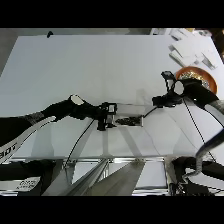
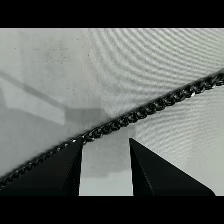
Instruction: Fold the box and place the chain.
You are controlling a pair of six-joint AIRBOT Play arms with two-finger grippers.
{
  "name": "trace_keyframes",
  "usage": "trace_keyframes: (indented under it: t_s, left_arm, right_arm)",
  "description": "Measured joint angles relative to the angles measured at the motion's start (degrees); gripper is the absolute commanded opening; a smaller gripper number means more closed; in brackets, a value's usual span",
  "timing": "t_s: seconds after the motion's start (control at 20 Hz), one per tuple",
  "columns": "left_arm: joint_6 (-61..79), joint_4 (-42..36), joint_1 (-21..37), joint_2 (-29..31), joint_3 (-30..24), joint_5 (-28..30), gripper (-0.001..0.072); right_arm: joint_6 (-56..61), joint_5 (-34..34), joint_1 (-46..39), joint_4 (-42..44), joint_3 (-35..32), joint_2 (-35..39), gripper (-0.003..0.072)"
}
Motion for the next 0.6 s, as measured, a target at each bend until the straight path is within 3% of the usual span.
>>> trace_keyframes:
  t_s: [0.05, 0.15, 0.35, 0.4, 0.6]
  left_arm:
    - [0.0, 0.0, 0.0, 0.0, 0.0, 0.0, 0.0311]
    - [0.0, 0.0, 0.0, 0.0, 0.0, 0.0, 0.0311]
    - [0.0, 0.0, 0.0, 0.0, 0.0, 0.0, 0.0311]
    - [0.0, 0.0, 0.0, 0.0, 0.0, 0.0, 0.0311]
    - [0.0, 0.0, 0.0, 0.0, 0.0, 0.0, 0.0311]
  right_arm:
    - [0.1, -0.1, 0.0, -0.1, 0.0, -0.4, 0.0290]
    - [0.2, -0.5, 0.0, -0.3, 0.0, -0.9, 0.0173]
    - [0.4, -0.8, 0.0, -0.4, -0.1, -1.3, 0.0149]
    - [0.4, -0.8, 0.0, -0.4, -0.1, -1.3, 0.0030]
    - [0.4, -1.3, 0.0, -0.4, -1.6, -0.5, 0.0015]
